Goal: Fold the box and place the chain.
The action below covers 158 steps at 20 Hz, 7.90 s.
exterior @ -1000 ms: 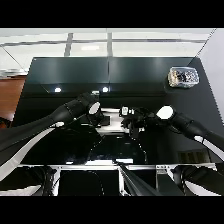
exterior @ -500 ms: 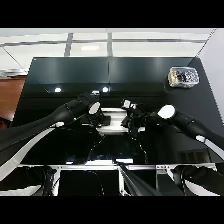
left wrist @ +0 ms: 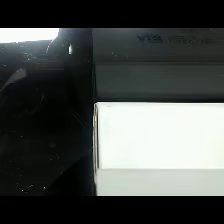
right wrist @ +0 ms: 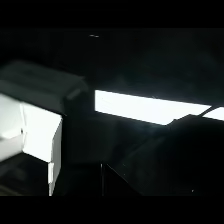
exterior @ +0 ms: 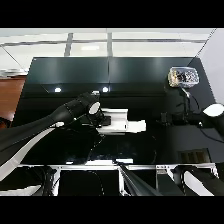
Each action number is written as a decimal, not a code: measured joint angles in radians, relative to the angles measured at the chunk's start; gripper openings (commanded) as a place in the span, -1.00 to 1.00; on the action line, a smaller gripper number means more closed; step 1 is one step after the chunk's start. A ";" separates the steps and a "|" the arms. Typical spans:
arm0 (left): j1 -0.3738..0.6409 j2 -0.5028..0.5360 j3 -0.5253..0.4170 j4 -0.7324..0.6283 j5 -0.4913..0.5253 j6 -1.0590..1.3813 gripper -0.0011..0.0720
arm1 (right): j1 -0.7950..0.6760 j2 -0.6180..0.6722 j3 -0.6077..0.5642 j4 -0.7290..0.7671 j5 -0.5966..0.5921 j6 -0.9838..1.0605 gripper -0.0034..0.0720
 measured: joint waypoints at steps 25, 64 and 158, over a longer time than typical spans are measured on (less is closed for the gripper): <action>0.000 0.000 0.000 -0.001 -0.001 0.000 -0.89 | 0.357 -0.272 0.134 0.369 0.061 -0.134 0.62; 0.000 0.000 0.000 -0.001 0.000 0.000 -0.89 | 0.738 -0.304 0.374 -0.270 -0.071 0.630 0.05; 0.000 -0.001 0.000 0.000 -0.003 0.000 -0.89 | -0.004 -0.694 1.069 -0.696 -0.034 1.038 0.66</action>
